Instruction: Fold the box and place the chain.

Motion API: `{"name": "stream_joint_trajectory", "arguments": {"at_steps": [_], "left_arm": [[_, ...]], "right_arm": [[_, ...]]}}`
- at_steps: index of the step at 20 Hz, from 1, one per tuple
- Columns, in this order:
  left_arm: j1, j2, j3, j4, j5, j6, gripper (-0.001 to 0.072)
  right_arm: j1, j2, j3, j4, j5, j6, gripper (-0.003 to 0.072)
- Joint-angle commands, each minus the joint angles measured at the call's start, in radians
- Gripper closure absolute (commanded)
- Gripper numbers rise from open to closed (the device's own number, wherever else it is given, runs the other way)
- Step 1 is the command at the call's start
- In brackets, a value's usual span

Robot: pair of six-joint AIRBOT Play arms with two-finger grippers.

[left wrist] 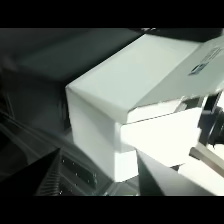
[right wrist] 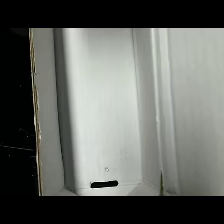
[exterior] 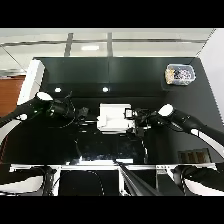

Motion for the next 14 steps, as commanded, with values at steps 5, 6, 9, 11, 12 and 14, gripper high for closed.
{"name": "stream_joint_trajectory", "arguments": {"at_steps": [5, 6, 9, 11, 12, 14], "left_arm": [[-0.103, 0.0, 0.075, 0.019, 0.013, -0.065, 0.0233], [-0.124, 0.0, 0.092, 0.049, 0.005, -0.122, 0.0283], [-0.198, 0.0, 0.161, 0.246, -0.022, -0.322, 0.0308], [-0.242, 0.0, 0.19, 0.318, -0.013, -0.398, 0.0308], [-0.259, 0.0, 0.195, 0.317, 0.004, -0.419, 0.0308], [-0.287, 0.0, 0.197, 0.321, 0.039, -0.445, 0.0308]], "right_arm": [[0.001, 0.0, 0.0, 0.0, 0.0, 0.0, 0.056], [0.001, 0.0, 0.0, 0.0, 0.0, 0.0, 0.056], [0.001, 0.0, 0.0, 0.0, 0.0, 0.0, 0.056], [0.001, 0.0, 0.0, 0.0, 0.0, 0.0, 0.056], [0.001, 0.0, 0.0, 0.0, 0.0, 0.0, 0.056], [0.001, 0.0, 0.0, 0.0, 0.0, 0.0, 0.056]]}}
